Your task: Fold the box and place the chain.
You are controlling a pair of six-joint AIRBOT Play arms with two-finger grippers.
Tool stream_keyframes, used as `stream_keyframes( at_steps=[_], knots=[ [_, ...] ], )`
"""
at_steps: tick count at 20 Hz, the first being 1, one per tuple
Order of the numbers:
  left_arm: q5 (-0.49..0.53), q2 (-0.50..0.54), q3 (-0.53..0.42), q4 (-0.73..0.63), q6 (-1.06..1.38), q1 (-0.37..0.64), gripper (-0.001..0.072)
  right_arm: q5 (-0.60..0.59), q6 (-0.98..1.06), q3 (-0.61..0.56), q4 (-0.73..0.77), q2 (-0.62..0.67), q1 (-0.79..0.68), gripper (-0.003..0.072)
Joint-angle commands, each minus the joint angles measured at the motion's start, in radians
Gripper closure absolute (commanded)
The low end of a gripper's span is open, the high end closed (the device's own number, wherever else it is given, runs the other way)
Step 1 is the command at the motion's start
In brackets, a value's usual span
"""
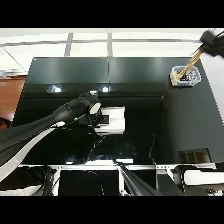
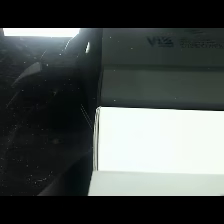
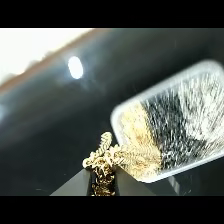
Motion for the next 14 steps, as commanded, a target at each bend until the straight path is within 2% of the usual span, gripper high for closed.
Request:
stream_keyframes(
  at_steps=[1,4,7,11,14],
  knots=[
    [0.0,-0.001,0.0,0.0,0.0,0.0,0.0682,0.003,-0.069,0.001,0.01,0.187,0.0,0.0677],
    [0.0,-0.001,0.0,-0.003,0.0,0.0,0.0682,0.047,-0.112,0.001,0.059,0.31,0.001,0.0678],
    [0.0,-0.001,0.0,-0.004,0.0,0.0,0.0682,0.138,-0.146,0.001,0.056,0.393,0.034,0.0678],
    [0.0,-0.001,0.0,-0.003,0.0,0.0,0.0682,0.273,-0.159,0.001,0.108,0.467,0.09,0.0678],
    [0.0,-0.001,0.0,-0.003,0.0,0.0,0.0682,0.394,-0.182,0.0,0.207,0.484,0.149,0.0678]
  ],
)
